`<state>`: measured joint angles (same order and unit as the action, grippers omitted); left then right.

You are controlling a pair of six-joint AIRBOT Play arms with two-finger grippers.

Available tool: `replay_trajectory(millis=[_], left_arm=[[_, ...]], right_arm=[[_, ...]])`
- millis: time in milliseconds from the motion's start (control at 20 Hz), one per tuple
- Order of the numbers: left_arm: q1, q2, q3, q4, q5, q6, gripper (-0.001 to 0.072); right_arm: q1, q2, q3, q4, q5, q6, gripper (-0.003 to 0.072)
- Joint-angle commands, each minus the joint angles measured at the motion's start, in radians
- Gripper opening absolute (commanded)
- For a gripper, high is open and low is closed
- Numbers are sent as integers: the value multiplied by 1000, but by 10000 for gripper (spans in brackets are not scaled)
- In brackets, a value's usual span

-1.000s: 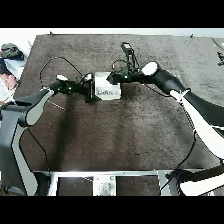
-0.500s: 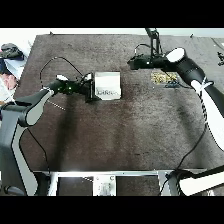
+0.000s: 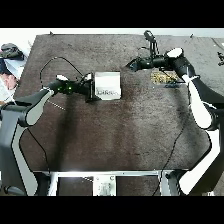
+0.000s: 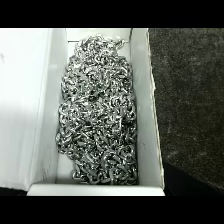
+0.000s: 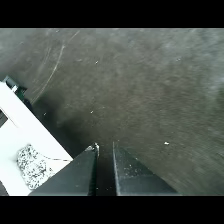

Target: Fold the box and place the chain.

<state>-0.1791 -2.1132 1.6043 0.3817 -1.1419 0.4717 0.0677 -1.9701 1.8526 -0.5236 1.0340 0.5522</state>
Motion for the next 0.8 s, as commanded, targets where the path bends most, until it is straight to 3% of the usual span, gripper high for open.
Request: replay_trajectory(millis=[0, 550, 600, 650, 750], left_arm=[[-1, 0, 1, 0, 0, 0, 471], [-1, 0, 1, 0, 0, 0, 471], [-1, 0, 1, 0, 0, 0, 471], [-1, 0, 1, 0, 0, 0, 471], [-1, 0, 1, 0, 0, 0, 471]], right_arm=[[12, -60, 29, 58, 67, -93, 113], [36, -68, 40, 76, 311, -239, 115], [36, -68, 47, 74, 333, -259, 149], [37, -68, 53, 74, 350, -273, 269], [45, -68, 68, 53, 367, -272, 274]])
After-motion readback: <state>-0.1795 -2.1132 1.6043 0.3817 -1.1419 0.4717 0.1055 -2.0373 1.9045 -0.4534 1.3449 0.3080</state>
